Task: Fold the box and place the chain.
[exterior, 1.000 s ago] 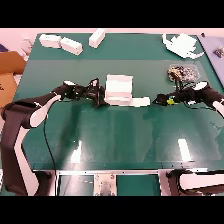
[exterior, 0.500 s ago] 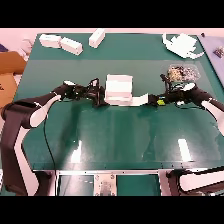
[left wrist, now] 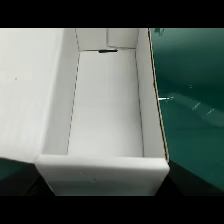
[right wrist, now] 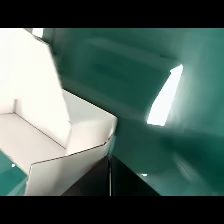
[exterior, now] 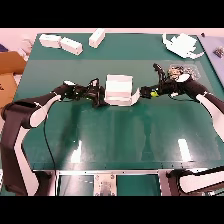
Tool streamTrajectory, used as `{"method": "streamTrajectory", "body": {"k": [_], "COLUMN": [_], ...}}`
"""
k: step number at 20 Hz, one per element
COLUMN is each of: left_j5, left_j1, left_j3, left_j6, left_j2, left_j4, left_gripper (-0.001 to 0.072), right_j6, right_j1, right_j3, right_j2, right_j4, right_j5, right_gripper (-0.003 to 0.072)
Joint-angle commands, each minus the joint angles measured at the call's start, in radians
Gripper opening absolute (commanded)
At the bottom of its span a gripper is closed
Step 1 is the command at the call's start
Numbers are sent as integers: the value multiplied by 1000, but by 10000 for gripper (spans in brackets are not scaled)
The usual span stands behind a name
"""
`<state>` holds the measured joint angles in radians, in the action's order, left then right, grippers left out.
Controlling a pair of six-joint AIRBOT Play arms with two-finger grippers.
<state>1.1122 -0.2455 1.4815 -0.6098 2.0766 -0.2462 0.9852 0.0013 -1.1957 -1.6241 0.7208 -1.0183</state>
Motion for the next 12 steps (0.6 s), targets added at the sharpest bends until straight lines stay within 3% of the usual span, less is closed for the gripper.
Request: {"method": "streamTrajectory", "body": {"k": [1,6,8,12], "left_j5": [0,0,0,0], "left_j1": [0,0,0,0], "left_j3": [0,0,0,0], "left_j6": [0,0,0,0], "left_j2": [0,0,0,0], "left_j4": [0,0,0,0], "left_gripper": [357,357,357,357], "right_j6": [11,10,6,6], "right_j1": [9,9,10,10], "right_j3": [-50,-50,-51,-51], "right_j2": [0,0,0,0], "right_j4": [23,42,41,37], "right_j5": [-73,-103,-103,-106], "right_gripper": [7,13,189,193]}}
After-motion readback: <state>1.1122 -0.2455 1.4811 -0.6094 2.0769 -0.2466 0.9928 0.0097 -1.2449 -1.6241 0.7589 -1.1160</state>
